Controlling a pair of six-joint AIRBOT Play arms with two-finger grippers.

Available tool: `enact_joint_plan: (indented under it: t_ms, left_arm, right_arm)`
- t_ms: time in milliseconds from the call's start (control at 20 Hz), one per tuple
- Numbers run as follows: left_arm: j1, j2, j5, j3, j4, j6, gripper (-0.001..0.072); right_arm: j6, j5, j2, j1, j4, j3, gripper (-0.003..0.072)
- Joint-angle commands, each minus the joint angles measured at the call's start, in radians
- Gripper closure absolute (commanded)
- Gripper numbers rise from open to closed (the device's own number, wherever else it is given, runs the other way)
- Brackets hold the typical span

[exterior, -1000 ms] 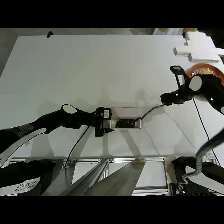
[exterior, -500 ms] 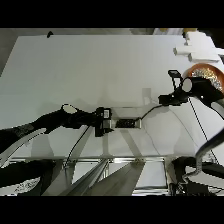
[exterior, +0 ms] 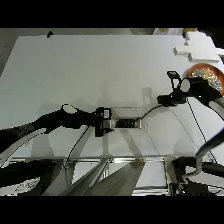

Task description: Fold the box and place the chain.

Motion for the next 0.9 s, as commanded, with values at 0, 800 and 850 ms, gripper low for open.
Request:
enact_joint_plan:
  t_ms: [0, 800, 850]
  left_arm:
    - [0.000, 0.000, 0.000, 0.000, 0.000, 0.000, 0.0636]
    - [0.000, 0.000, 0.000, 0.000, 0.000, 0.000, 0.0636]
    - [0.000, 0.000, 0.000, 0.000, 0.000, 0.000, 0.0636]
  right_arm:
    - [-0.034, 0.032, 0.016, 0.000, -0.005, -0.002, 0.0673]
    - [-0.290, 0.291, 0.705, 0.001, 0.644, -0.074, 0.0673]
    - [-0.305, 0.298, 0.718, 0.003, 0.716, -0.074, 0.0673]
